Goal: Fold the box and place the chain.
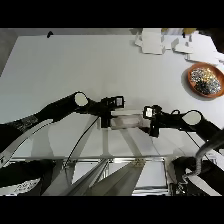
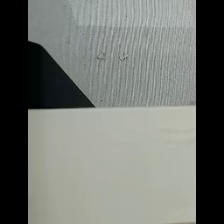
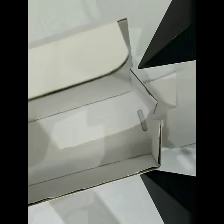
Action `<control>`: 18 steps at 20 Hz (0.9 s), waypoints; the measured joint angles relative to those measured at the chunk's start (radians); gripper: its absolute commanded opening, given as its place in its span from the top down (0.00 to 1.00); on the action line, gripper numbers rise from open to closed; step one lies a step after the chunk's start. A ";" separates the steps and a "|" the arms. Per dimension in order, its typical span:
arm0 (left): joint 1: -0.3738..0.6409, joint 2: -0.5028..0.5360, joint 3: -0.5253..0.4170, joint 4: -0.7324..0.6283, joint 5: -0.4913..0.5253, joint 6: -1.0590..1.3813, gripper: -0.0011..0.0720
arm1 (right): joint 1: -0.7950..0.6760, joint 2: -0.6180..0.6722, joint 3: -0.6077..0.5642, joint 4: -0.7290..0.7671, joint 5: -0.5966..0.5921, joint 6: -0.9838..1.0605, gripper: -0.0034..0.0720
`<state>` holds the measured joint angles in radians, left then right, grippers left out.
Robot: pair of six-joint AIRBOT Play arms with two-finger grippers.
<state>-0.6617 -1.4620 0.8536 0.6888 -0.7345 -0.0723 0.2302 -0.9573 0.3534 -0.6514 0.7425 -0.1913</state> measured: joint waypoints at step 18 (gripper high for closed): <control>0.000 0.000 0.000 0.000 0.000 0.001 0.98 | -0.026 -0.294 0.100 0.110 0.122 -0.173 0.07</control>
<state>-0.6617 -1.4620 0.8536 0.6891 -0.7341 -0.0715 0.2039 -1.2514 0.4530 -0.5415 0.8646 -0.3641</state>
